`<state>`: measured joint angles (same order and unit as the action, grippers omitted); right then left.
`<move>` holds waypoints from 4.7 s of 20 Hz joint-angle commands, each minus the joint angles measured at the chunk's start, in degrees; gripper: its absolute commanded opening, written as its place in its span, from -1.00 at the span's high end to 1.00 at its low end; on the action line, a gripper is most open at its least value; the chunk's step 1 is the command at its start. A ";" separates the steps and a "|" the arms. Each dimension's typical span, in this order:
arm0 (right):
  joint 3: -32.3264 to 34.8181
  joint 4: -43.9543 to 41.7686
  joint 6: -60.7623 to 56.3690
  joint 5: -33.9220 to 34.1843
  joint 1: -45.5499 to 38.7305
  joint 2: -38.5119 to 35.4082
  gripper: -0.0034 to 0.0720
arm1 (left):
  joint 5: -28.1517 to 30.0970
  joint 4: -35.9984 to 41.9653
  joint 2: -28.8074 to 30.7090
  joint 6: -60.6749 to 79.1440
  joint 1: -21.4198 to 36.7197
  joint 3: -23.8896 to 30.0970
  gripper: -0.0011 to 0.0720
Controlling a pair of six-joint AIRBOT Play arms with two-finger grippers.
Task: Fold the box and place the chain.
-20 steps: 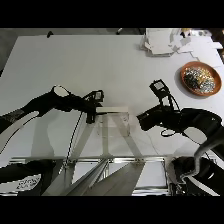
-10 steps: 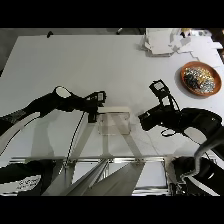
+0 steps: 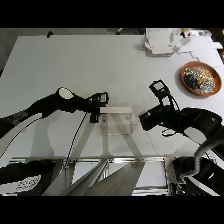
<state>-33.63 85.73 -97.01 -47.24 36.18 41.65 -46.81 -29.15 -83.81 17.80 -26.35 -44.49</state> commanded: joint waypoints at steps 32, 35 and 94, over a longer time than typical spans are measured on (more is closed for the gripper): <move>8.13 14.95 25.31 16.79 18.93 15.85 -0.90 | -0.15 -0.07 0.02 -0.02 -0.07 0.02 0.94; 6.10 16.15 25.49 16.20 18.88 15.85 -0.89 | -0.17 -0.07 0.02 -0.02 -0.07 0.02 0.94; 0.42 -49.09 106.77 10.19 -10.25 32.79 -0.58 | -0.17 -0.07 0.02 0.00 -0.07 0.02 0.94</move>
<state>-33.21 36.69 8.91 -37.65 25.96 74.28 -47.05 -29.23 -83.81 17.82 -26.39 -44.49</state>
